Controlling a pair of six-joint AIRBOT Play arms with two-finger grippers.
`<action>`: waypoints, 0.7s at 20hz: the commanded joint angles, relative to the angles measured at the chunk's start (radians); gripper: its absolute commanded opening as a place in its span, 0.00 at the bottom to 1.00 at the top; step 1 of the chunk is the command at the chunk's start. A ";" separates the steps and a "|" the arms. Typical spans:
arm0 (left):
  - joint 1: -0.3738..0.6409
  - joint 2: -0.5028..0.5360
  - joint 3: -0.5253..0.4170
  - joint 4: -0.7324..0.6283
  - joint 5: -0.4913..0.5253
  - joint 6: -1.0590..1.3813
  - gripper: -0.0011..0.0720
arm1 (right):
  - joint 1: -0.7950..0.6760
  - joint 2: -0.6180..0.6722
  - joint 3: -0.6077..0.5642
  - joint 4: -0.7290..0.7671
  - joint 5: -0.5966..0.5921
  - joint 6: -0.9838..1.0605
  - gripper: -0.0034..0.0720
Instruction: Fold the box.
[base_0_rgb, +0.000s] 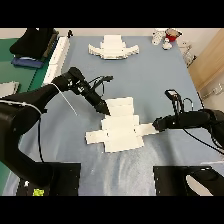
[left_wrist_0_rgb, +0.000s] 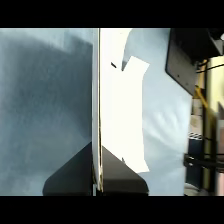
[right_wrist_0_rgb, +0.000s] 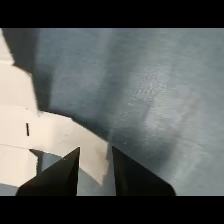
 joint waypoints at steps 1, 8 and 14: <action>-0.019 0.121 -0.078 0.004 0.153 0.094 0.02 | 0.000 0.000 0.053 -0.216 0.005 0.200 0.47; -0.155 0.429 -0.420 0.050 0.483 0.249 0.02 | 0.000 0.000 0.055 -0.226 0.074 0.365 0.47; -0.354 0.627 -0.638 0.052 0.866 0.351 0.02 | 0.000 0.000 0.055 -0.223 0.092 0.366 0.47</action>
